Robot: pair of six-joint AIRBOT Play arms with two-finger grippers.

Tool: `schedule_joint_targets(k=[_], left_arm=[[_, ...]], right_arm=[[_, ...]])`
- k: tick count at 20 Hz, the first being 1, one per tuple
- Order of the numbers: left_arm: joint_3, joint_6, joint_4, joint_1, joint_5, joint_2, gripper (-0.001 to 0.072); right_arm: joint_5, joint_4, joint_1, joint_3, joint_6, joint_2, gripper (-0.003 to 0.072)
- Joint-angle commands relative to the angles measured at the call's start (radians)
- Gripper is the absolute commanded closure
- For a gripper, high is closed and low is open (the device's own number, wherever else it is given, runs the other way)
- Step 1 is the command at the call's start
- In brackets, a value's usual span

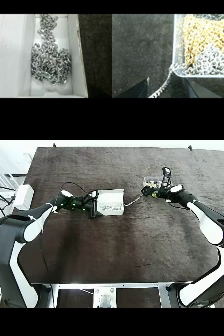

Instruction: Fold the box and place the chain.

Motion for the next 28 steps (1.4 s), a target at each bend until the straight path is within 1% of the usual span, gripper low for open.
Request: schedule_joint_targets(k=[1,3,5,6,8,9,10,12,14,19,23,28], left_arm=[[0.001,0.000,0.000,0.000,0.000,0.001,0.0403],[0.001,0.000,0.000,0.000,0.000,0.001,0.0403],[0.001,0.000,0.000,0.000,0.000,0.001,0.0404],[0.001,0.000,0.000,0.000,0.000,0.001,0.0403],[0.001,0.000,0.000,0.000,0.000,0.001,0.0404],[0.001,0.000,0.000,0.000,0.000,0.001,0.0404],[0.001,0.000,0.000,0.000,0.000,0.001,0.0404],[0.001,0.000,0.000,0.000,0.000,0.001,0.0404],[0.001,0.000,0.000,0.000,0.000,0.001,0.0403],[0.001,0.000,0.000,0.000,0.000,0.001,0.0404],[0.001,0.000,0.000,0.000,0.000,0.001,0.0403],[0.001,0.000,0.000,0.000,0.000,0.001,0.0404]], right_arm=[[-0.016,0.002,0.007,0.003,0.036,-0.005,0.0146],[-0.020,0.002,0.012,0.003,0.035,-0.005,0.0319],[-0.039,0.002,0.027,0.003,0.035,-0.006,0.0337],[-0.057,0.002,0.035,0.003,0.034,-0.006,0.0392],[-0.105,0.002,0.054,0.003,0.034,-0.011,0.0545],[-0.114,0.001,0.057,0.003,0.029,-0.016,0.0592],[-0.115,-0.003,0.057,0.003,0.024,-0.018,0.0677],[-0.094,-0.005,0.047,0.003,0.024,-0.006,0.0678],[-0.033,-0.005,0.049,0.003,-0.009,0.050,0.0679],[0.052,-0.006,0.085,0.002,-0.081,0.293,0.0679],[0.082,-0.035,0.118,0.002,-0.101,0.460,0.0679],[0.090,-0.080,0.193,0.002,-0.101,0.587,0.0680]])
